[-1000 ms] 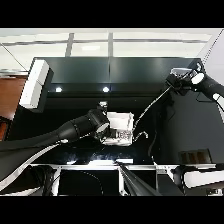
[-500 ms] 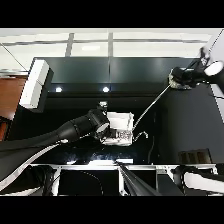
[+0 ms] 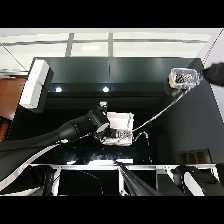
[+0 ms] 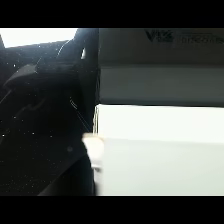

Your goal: Fold the box and place the chain.

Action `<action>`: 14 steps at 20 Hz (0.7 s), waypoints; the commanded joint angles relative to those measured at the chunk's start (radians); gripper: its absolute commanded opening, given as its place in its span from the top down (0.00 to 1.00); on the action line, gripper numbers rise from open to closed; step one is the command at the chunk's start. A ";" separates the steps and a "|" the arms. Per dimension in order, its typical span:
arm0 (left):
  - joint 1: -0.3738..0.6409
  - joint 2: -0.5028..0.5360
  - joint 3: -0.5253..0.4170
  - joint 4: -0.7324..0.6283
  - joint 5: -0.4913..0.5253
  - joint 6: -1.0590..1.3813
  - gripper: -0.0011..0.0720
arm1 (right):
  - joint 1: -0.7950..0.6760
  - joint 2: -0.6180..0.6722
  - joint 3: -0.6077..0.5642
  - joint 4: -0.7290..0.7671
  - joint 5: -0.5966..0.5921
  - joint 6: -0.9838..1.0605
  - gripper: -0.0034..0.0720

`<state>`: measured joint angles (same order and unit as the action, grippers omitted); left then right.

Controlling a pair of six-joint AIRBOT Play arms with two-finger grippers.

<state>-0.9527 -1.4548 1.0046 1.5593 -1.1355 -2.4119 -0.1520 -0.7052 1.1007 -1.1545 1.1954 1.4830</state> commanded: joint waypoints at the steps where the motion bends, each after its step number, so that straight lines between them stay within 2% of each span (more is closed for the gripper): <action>1: 0.000 -0.001 0.000 0.000 -0.003 0.000 0.94 | -0.001 0.185 -0.132 0.171 0.153 -0.015 0.90; 3: 0.001 -0.001 0.000 0.000 -0.002 0.000 0.94 | 0.008 0.204 -0.202 0.328 0.220 -0.044 0.90; 6: 0.000 -0.001 0.000 0.000 -0.002 0.000 0.94 | 0.102 0.203 -0.314 0.445 0.204 -0.042 0.90; 10: 0.000 -0.001 0.000 0.000 -0.002 0.000 0.94 | 0.315 0.200 -0.438 0.511 0.028 0.000 0.90; 14: 0.000 -0.001 0.000 0.000 -0.002 0.000 0.94 | 0.511 0.148 -0.456 0.508 -0.125 0.027 0.90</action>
<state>-0.9531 -1.4551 1.0050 1.5589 -1.1366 -2.4119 0.2333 -0.5304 0.6735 -0.6769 1.1881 1.4895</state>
